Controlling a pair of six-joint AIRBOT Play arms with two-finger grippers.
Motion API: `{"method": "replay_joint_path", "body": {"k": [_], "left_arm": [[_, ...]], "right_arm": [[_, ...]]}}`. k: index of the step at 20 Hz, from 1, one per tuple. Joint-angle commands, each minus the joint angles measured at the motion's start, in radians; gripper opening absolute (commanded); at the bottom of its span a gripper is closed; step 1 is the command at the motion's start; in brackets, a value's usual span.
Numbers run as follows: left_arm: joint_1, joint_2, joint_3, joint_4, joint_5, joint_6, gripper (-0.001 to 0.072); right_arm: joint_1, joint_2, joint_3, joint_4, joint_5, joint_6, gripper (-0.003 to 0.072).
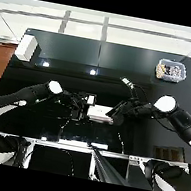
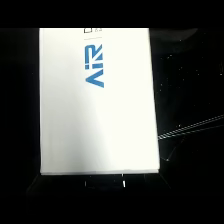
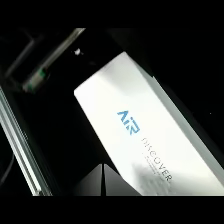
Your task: Fold the box and place the chain.
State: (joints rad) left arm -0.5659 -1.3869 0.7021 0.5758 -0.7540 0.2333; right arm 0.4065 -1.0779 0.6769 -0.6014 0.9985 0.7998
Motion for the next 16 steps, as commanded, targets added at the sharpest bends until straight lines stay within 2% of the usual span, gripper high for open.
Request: {"method": "replay_joint_path", "body": {"k": [1,6,9,12,14,15,16], "left_arm": [[0.0,0.0,0.0,0.0,0.003,0.0,0.0482],[0.0,0.0,0.0,0.0,0.003,-0.001,0.0483],[0.0,0.0,0.0,0.0,0.003,-0.001,0.0484],[0.0,0.0,0.0,-0.001,0.003,-0.002,0.0487],[0.0,0.003,0.0,0.0,0.002,-0.014,0.0496],[0.0,0.01,0.001,0.0,0.002,-0.04,0.0574],[0.0,0.021,0.004,0.011,-0.004,-0.064,0.0718]], "right_arm": [[0.018,-0.046,-0.039,0.079,-0.086,0.107,0.0014],[0.018,-0.145,-0.055,0.058,-0.129,0.12,0.0014],[0.017,-0.136,-0.052,0.058,-0.12,0.119,0.0014],[-0.021,-0.06,-0.01,0.054,-0.015,0.092,0.0014],[-0.098,0.026,0.036,0.017,0.08,0.091,0.0014],[-0.151,0.072,0.054,-0.01,0.126,0.095,0.0014],[-0.207,0.115,0.06,-0.033,0.157,0.099,0.0014]]}}
